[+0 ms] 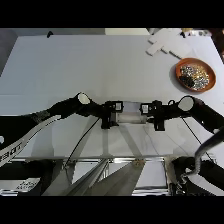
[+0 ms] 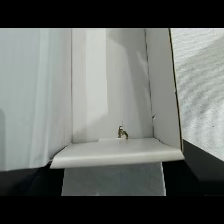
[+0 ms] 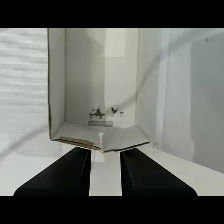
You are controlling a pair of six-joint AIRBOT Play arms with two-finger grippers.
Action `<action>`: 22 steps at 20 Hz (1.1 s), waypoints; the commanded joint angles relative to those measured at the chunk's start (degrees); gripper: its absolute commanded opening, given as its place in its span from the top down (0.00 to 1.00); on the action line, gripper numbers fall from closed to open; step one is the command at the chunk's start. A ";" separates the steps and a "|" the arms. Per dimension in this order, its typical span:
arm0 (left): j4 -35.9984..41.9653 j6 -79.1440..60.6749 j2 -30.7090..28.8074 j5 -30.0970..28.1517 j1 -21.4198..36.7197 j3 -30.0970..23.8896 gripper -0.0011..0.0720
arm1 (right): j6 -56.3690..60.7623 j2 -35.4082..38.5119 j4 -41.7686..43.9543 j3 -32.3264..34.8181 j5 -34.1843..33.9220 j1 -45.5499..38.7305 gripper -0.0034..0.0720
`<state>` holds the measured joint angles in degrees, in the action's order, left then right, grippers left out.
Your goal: Fold the box and place the chain.
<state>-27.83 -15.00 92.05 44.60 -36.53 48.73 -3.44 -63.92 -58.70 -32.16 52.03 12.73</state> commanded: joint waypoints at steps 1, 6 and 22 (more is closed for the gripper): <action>-0.02 0.00 0.00 0.00 0.00 -0.02 0.64 | 0.52 -0.04 0.24 0.04 1.42 0.04 0.72; -0.02 0.00 0.00 0.00 0.00 -0.02 0.64 | -0.02 -0.02 4.61 0.04 1.20 0.07 0.76; -0.02 0.00 0.00 0.00 0.00 -0.02 0.64 | -3.13 -0.02 12.87 2.84 -0.98 0.07 0.28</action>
<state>-27.94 -15.07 92.05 44.62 -36.53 48.75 -6.50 -63.92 -49.21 -29.41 51.05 12.73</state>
